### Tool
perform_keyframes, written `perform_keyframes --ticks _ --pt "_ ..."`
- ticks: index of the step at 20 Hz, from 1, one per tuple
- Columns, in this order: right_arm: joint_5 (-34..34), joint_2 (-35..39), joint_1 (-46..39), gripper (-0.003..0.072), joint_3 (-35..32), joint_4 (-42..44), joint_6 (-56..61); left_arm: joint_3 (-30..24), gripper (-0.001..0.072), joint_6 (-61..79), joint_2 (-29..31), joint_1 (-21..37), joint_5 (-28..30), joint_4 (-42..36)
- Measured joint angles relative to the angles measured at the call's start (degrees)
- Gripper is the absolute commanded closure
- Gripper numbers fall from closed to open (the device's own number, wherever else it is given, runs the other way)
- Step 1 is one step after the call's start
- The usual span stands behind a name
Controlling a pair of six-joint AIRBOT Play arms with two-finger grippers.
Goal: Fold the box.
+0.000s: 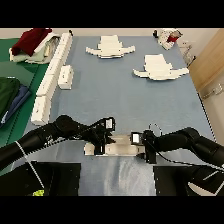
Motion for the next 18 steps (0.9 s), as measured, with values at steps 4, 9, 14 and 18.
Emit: perform_keyframes --ticks 4,9,14,18 --pt "0.0 0.0 0.0 0.0071 0.0 0.0 0.9 0.0 0.0696 0.0 0.0 0.0 0.0 0.0" --pt "-0.1 0.1 0.0 0.0009 -0.1 0.0 1.2 0.0 0.0696 0.0 0.0 0.0 0.2 0.0" --pt "0.0 0.7 0.0 0.0015 -0.9 0.5 1.5 0.0 0.0696 0.0 0.0 0.0 0.1 0.0" --pt "1.2 0.8 0.1 0.0091 -1.7 1.1 1.6 0.0 0.0696 0.0 0.0 0.0 0.1 0.0"
